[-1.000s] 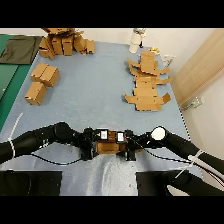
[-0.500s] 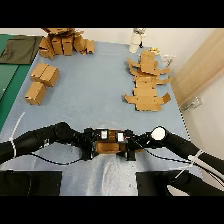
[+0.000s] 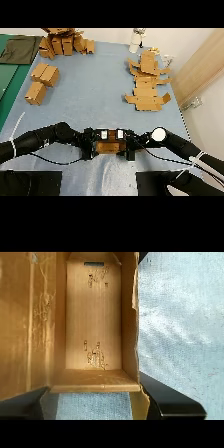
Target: Fold the box.
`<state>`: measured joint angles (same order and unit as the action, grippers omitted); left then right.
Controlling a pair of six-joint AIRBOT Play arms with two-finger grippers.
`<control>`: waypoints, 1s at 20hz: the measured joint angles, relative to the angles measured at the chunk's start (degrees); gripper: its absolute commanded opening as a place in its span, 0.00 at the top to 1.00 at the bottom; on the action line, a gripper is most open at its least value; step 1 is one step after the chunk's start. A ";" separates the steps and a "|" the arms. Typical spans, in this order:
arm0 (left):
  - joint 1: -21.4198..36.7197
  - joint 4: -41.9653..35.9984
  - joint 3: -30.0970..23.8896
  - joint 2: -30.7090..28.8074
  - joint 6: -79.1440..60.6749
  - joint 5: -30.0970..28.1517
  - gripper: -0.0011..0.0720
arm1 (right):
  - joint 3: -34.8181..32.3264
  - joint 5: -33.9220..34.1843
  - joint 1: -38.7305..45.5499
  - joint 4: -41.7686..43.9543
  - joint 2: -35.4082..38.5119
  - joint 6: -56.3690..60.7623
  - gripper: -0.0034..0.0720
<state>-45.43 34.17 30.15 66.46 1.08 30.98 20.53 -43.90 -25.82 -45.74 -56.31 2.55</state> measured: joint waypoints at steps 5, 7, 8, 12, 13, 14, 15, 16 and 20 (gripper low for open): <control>0.00 0.02 0.00 0.00 0.02 0.04 0.17 | -0.09 -0.63 0.04 -2.16 2.45 6.14 0.16; 0.02 0.04 0.00 0.00 0.02 0.11 0.17 | -0.09 -0.92 0.04 -2.32 3.28 7.41 0.16; 0.00 0.04 0.00 0.00 0.00 0.09 0.17 | -0.07 -1.16 0.07 -2.49 3.67 7.82 0.16; 0.02 0.04 0.00 0.00 0.02 0.09 0.17 | -0.07 -2.14 0.07 -4.02 5.35 10.78 0.16; 0.00 0.04 0.00 0.00 0.02 0.07 0.17 | -0.07 -2.32 0.07 -4.81 5.81 11.69 0.16; 0.00 0.04 0.00 0.00 0.02 0.09 0.17 | -0.07 -2.56 0.07 -5.77 6.29 12.94 0.16; 0.02 0.04 0.00 0.00 0.02 0.09 0.17 | -0.07 -3.02 0.11 -6.86 6.80 14.34 0.16; 0.02 0.04 0.00 0.00 0.00 0.09 0.17 | -0.07 -3.48 0.11 -7.74 7.26 15.65 0.16; 0.02 0.04 0.00 0.00 0.02 0.09 0.17 | 0.09 -5.01 0.02 -11.17 9.05 20.39 0.16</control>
<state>-45.41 34.22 30.15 66.46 1.10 31.07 20.62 -48.90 -25.80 -56.90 -47.27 22.94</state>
